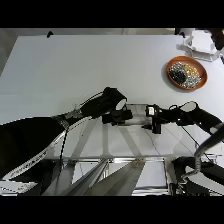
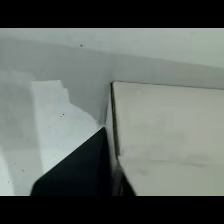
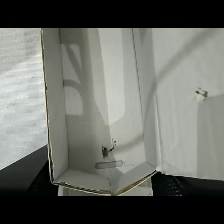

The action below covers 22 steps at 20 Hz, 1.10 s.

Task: Fold the box and place the chain.

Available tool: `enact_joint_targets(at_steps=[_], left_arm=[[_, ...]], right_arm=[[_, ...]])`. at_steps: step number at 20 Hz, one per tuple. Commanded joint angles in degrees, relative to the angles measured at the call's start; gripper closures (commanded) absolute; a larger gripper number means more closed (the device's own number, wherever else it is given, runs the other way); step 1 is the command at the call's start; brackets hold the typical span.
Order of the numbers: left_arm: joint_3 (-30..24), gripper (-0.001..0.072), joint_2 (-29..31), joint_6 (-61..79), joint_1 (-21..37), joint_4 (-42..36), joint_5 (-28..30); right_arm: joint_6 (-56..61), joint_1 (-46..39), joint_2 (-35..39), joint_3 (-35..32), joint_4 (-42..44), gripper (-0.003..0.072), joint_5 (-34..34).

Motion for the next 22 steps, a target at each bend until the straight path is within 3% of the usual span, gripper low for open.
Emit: enact_joint_targets(at_steps=[1,8,10,14,15,17,22], left_arm=[[-0.02,0.0679,-0.48,-1.68,-0.02,0.17,-0.96],[-0.02,0.0693,-0.48,-1.62,-0.26,0.28,-0.94],[-0.02,0.0602,-0.48,-1.31,-0.28,0.26,-0.96],[-0.02,0.0598,-0.48,-0.55,-0.37,0.28,-0.96],[-0.02,0.0606,-0.48,-0.55,-0.37,0.26,-1.01],[-0.02,0.0704,-0.48,-0.46,-0.42,0.26,-1.01],[-0.02,0.0705,-0.48,-0.55,-0.66,0.48,-1.22]], right_arm=[[0.0,0.0,0.02,-0.02,0.0,0.0384,0.02],[-0.02,0.0,0.02,-0.02,-0.02,0.0384,0.02],[0.0,0.0,0.02,-0.02,0.0,0.0384,0.02],[-0.02,0.0,0.02,-0.02,-0.02,0.0384,0.02],[0.0,0.0,0.02,-0.02,-0.02,0.0384,0.02],[-0.02,0.0,0.02,-0.02,0.0,0.0384,0.02],[0.0,0.0,0.02,-0.02,0.0,0.0384,0.02]])
